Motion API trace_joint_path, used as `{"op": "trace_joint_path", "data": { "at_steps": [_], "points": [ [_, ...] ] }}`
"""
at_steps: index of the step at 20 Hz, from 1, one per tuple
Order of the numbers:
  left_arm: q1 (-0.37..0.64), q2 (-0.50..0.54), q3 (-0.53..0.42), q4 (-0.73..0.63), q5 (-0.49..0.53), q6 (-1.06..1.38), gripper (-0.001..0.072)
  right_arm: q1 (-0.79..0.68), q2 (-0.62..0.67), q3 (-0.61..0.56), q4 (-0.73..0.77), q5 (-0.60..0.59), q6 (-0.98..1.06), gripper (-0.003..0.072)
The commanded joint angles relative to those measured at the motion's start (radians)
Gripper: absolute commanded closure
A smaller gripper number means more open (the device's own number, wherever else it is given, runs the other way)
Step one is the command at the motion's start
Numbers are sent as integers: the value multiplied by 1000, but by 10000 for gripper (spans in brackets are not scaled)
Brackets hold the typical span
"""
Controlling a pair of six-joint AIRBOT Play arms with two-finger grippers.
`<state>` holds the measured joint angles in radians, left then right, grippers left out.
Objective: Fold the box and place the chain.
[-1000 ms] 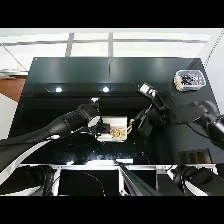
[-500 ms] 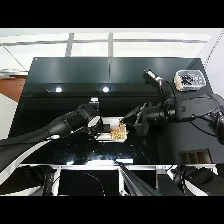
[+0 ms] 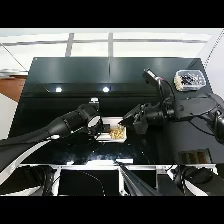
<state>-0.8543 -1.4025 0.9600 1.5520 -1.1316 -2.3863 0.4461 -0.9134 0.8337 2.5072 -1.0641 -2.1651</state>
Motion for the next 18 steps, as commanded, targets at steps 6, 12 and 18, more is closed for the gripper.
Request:
{"op": "trace_joint_path", "data": {
  "at_steps": [6,12,18],
  "points": [
    [15,2,20,6,13,-14,681,-223,-7,36,-58,-99,37,293],
    [26,31,121,13,-60,125,152,-482,-6,42,-81,-353,37,293],
    [39,240,138,98,-270,474,153,-625,-6,42,-159,-365,37,294]
  ]
}}
